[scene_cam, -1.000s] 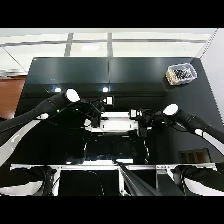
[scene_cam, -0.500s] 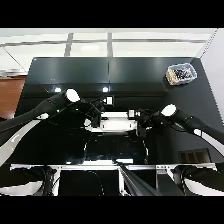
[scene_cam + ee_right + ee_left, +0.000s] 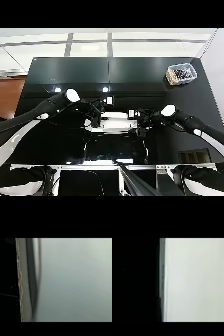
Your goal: Fold the box and place the chain.
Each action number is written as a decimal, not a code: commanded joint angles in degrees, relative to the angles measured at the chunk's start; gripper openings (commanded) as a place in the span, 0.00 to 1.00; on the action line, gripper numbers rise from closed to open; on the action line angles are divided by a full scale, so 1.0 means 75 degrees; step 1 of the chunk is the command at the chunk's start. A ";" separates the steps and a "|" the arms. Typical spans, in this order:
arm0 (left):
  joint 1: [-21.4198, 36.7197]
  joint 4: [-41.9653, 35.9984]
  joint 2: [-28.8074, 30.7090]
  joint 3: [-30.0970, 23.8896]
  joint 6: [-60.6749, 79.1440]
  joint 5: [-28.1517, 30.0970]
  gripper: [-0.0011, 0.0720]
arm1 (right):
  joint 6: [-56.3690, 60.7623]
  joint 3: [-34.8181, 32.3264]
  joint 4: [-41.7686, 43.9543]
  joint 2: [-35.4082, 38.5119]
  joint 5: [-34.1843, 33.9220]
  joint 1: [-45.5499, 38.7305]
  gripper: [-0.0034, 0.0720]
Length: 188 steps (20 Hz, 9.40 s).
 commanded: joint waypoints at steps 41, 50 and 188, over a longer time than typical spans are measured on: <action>0.1405 -0.1973 0.2844 -0.1443 -0.4916 0.0175 0.05 | 0.0017 -0.0003 -0.0017 -0.0003 -0.0017 0.0003 0.23; 0.1128 -0.0731 0.3290 -0.1950 -0.0737 -0.1052 0.69 | 0.0017 -0.0003 -0.0015 -0.0003 -0.0017 0.0003 0.23; -0.1195 0.2975 0.0367 0.0487 -1.3977 -0.0775 0.48 | 0.0017 -0.0003 -0.0017 -0.0003 -0.0017 0.0003 0.23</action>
